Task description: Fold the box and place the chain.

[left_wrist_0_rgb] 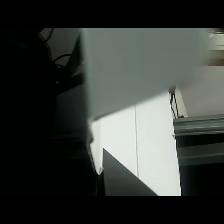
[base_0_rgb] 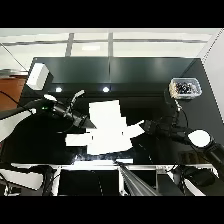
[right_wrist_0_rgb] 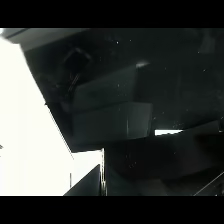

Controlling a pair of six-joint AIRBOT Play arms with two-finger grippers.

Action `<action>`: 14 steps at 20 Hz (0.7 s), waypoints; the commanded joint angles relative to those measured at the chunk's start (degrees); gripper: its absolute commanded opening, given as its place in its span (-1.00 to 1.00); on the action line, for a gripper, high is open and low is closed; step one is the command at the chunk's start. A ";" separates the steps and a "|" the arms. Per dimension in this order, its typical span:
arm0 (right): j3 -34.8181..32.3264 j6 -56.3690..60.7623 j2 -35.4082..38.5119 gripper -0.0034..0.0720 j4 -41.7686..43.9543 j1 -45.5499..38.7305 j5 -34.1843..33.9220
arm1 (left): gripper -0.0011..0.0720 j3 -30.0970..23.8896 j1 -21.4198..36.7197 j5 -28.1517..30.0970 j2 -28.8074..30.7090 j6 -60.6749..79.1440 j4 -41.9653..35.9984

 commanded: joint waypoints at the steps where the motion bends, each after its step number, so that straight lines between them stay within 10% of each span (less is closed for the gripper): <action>1: 0.00 -0.02 0.04 -0.85 -0.81 -0.04 0.35 | -0.90 1.09 -0.04 -0.83 -0.02 -0.39 2.14; 2: 0.00 -0.04 0.04 -0.85 -1.42 -0.04 0.15 | -0.90 1.22 -0.07 -0.74 -0.02 -0.37 2.16; 3: 0.04 -0.04 0.04 -0.41 -2.60 -0.07 0.15 | -0.91 1.46 -0.07 -0.42 0.02 -0.33 2.27; 5: 1.46 -0.02 0.07 0.91 -8.79 -1.57 1.77 | -0.91 1.51 -0.22 1.97 0.87 -0.31 2.32; 14: 22.99 -12.68 0.07 0.92 -55.78 -14.05 18.82 | -0.92 -2.56 -9.44 24.68 21.94 13.84 2.49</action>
